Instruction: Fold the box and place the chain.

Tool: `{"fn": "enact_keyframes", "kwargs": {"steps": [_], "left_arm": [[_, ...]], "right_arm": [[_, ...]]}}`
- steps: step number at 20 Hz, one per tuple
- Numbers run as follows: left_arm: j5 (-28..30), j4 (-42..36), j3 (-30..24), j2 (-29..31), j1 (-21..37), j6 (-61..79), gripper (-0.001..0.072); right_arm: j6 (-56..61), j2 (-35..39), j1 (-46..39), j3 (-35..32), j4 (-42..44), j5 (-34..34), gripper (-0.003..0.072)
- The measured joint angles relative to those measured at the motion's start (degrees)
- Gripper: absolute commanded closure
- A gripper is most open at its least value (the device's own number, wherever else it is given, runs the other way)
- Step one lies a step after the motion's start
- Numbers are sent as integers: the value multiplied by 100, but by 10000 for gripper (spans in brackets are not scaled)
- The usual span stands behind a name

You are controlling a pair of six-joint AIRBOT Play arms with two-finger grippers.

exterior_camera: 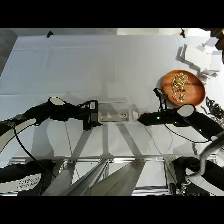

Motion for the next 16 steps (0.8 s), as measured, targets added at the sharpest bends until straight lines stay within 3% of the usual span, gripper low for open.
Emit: {"fn": "enact_keyframes", "kwargs": {"steps": [4, 16], "left_arm": [[0, 0, 0, 0, 0, 0, 396], [-2, -2, 0, 0, 0, 0, 396]], "right_arm": [[-345, -76, 0, -2, 498, 192, 682], [-684, -83, -804, -2, 168, 151, 683]]}}
